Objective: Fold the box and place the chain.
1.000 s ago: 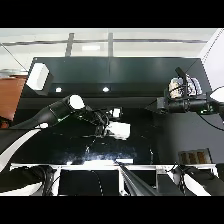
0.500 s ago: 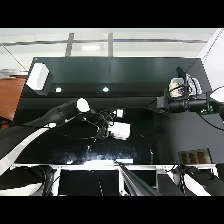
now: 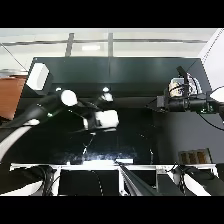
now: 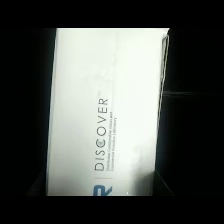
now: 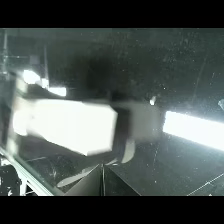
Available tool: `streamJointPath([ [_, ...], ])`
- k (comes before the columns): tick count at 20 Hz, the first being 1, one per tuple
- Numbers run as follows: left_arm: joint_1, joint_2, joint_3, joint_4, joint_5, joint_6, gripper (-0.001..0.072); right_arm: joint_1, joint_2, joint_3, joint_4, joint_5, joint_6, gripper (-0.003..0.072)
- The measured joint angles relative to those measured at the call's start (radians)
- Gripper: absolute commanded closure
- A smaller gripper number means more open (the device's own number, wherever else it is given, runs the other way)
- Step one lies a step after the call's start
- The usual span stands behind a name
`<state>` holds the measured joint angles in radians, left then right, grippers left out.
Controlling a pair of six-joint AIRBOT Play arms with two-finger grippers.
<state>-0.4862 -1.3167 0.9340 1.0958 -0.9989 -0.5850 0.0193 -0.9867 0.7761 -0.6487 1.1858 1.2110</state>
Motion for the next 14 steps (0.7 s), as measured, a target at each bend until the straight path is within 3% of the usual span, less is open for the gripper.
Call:
streamJointPath([
  [2,0.147,0.048,0.002,0.062,-0.056,-0.087,0.0273,0.000,0.000,0.000,0.000,0.000,0.000,0.0664],
  [7,0.639,0.084,0.002,0.142,-0.140,-0.230,0.0273,0.000,0.000,0.000,-0.003,-0.008,-0.008,0.0664],
  [11,0.943,0.056,0.002,0.085,-0.056,-0.265,0.0272,0.000,0.000,0.000,-0.008,-0.016,-0.011,0.0664],
  [14,1.041,0.013,0.002,0.042,0.044,-0.253,0.0272,0.000,0.000,0.000,-0.014,-0.023,-0.011,0.0664],
])
